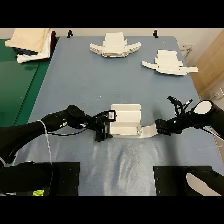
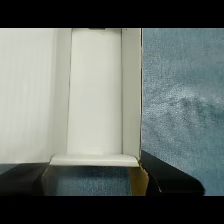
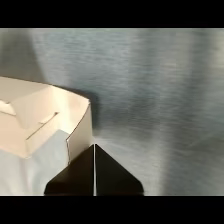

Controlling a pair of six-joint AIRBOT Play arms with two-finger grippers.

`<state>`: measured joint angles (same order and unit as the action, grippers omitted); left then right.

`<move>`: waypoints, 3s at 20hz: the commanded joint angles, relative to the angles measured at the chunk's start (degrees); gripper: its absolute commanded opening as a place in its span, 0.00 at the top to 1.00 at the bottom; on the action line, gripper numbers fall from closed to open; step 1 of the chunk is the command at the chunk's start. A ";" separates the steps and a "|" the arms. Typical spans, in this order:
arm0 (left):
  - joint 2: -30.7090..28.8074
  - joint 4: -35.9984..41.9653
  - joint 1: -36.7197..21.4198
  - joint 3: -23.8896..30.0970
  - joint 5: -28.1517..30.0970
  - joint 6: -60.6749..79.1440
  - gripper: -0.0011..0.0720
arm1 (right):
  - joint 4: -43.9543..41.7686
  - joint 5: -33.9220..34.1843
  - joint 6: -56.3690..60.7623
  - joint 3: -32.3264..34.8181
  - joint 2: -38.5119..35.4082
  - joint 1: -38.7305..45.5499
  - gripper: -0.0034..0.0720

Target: Fold the box.

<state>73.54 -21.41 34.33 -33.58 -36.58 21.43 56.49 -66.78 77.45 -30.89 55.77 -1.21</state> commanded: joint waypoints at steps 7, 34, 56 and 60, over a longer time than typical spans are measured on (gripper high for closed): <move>0.04 0.00 -0.02 -0.04 0.02 0.00 0.49 | -13.31 -0.87 -10.05 0.02 -0.59 -0.26 0.86; 0.04 0.00 -0.02 -0.04 0.02 0.00 0.49 | 33.31 -1.03 50.71 -21.51 16.90 -40.74 0.50; 0.04 0.00 -0.02 -0.04 0.02 0.00 0.49 | 36.02 -3.85 59.08 -24.74 23.47 -42.12 0.38; 0.04 0.00 -0.02 -0.04 0.02 0.00 0.49 | 35.89 -4.24 59.63 -24.74 23.47 -42.10 0.38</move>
<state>73.54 -21.39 34.30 -33.58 -36.53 21.41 92.77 -70.50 136.55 -55.57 79.29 -43.35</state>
